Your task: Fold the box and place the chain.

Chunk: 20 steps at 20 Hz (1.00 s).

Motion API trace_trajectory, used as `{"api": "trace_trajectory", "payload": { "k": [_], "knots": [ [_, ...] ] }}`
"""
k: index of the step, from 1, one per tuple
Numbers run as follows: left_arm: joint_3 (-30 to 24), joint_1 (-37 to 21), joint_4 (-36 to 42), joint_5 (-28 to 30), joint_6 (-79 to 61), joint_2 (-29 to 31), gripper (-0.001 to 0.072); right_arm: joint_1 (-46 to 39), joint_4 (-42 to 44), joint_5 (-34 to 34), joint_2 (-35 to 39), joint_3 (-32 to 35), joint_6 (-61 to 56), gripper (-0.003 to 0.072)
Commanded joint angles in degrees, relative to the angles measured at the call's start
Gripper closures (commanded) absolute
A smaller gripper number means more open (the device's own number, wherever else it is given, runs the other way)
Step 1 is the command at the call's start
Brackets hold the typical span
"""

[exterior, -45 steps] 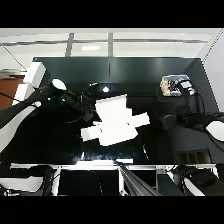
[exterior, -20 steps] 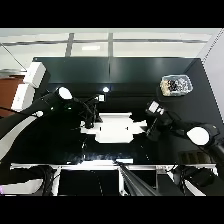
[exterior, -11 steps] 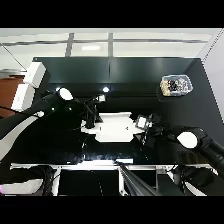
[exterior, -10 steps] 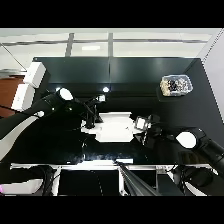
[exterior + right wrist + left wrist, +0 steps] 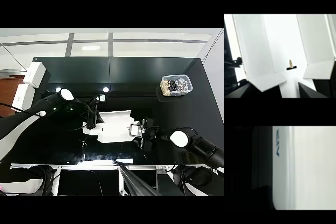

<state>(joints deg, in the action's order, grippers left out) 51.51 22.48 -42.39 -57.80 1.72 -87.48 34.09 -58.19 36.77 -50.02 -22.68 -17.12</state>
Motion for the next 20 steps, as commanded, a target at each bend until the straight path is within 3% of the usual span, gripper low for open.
{"api": "trace_trajectory", "payload": {
  "k": [1, 13, 20],
  "knots": [
    [0.0, 0.0, -0.2, -0.3, 0.0, -0.1, 0.0682, 0.1, 2.4, 0.0, -1.5, 0.0, 2.5, -0.0011],
    [0.1, 0.0, -0.2, -0.9, -0.3, 0.0, 0.0683, 1.3, 7.1, -11.5, -3.5, -0.2, 0.7, -0.0012],
    [2.1, 0.1, -1.3, -3.6, -2.3, 0.4, 0.0684, -2.1, 6.8, -5.9, -3.5, -4.2, 1.6, -0.0012]
  ]
}}
